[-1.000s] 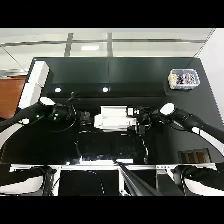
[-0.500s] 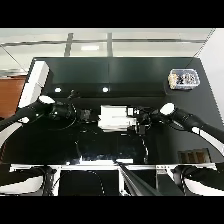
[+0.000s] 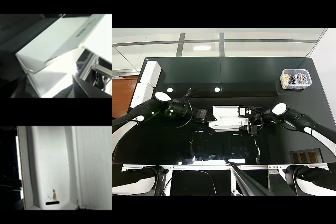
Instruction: Fold the box and place the chain.
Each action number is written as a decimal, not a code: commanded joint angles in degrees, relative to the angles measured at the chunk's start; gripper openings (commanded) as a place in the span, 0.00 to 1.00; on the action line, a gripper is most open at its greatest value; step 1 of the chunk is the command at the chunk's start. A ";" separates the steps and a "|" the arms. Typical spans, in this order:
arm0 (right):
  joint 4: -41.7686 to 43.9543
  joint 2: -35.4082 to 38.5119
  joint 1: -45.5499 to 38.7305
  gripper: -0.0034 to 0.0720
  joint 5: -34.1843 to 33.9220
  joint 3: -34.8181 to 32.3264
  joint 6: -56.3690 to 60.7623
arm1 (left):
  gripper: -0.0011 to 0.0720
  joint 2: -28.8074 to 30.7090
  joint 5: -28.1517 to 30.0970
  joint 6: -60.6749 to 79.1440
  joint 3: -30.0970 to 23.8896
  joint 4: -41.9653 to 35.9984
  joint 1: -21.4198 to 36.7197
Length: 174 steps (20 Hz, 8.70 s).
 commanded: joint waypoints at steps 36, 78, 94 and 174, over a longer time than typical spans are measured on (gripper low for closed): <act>0.00 -0.02 0.02 0.59 -0.02 -0.02 0.02 | 0.66 -4.90 -0.59 -74.97 18.91 59.67 -28.55; -1.49 0.39 -0.17 0.91 0.26 0.07 7.91 | 0.04 -9.40 -2.45 -81.55 24.26 58.77 -28.81; -6.40 9.53 -0.24 0.64 2.73 0.07 2.40 | 0.04 -9.16 -2.99 -79.03 24.30 59.01 -28.92; -36.06 0.55 10.12 0.66 13.77 18.16 120.54 | 0.04 -9.20 -1.51 -79.03 24.30 58.80 -28.41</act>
